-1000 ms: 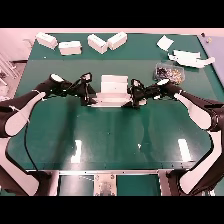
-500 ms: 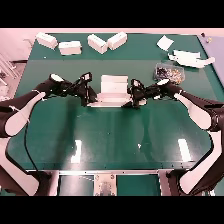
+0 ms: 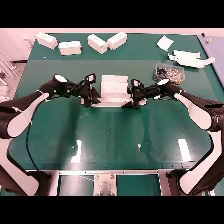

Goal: Fold the box and place the chain.

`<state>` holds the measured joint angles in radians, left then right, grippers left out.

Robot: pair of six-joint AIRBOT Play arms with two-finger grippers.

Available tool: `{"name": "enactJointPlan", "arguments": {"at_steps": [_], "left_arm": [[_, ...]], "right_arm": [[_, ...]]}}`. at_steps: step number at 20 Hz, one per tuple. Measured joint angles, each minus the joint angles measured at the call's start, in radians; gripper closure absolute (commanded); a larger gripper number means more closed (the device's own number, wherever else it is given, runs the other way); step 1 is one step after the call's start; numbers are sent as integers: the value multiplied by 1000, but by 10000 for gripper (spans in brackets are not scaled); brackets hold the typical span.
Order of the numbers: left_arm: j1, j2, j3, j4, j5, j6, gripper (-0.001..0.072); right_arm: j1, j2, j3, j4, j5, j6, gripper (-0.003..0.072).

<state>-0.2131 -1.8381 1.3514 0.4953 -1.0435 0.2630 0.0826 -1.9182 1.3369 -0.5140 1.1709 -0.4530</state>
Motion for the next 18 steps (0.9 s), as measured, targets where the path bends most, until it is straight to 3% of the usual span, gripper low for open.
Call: {"name": "enactJointPlan", "arguments": {"at_steps": [5, 6, 7, 8, 9, 17, 18], "left_arm": [[-33, 0, 0, -11, 30, 1, 341], [-37, 0, 0, -18, 32, 1, 274], [-40, 0, 0, -26, 34, 5, 135], [-43, 0, 0, -34, 35, 5, 126], [-44, 0, 0, -38, 37, 8, 41], [-48, -1, 0, -52, 61, 3, 39], [-48, -1, 0, -52, 66, 3, 117]], "right_arm": [[0, 0, 0, 0, 0, 0, 129], [0, 0, 0, 0, 0, 0, 128], [0, 0, 0, 0, 0, 0, 129], [0, 0, 0, 0, 0, -2, 129], [0, 0, 0, 0, 1, -2, 129], [0, 0, 0, 2, -3, 0, 129], [0, 0, 0, 2, -3, 0, 129]]}}
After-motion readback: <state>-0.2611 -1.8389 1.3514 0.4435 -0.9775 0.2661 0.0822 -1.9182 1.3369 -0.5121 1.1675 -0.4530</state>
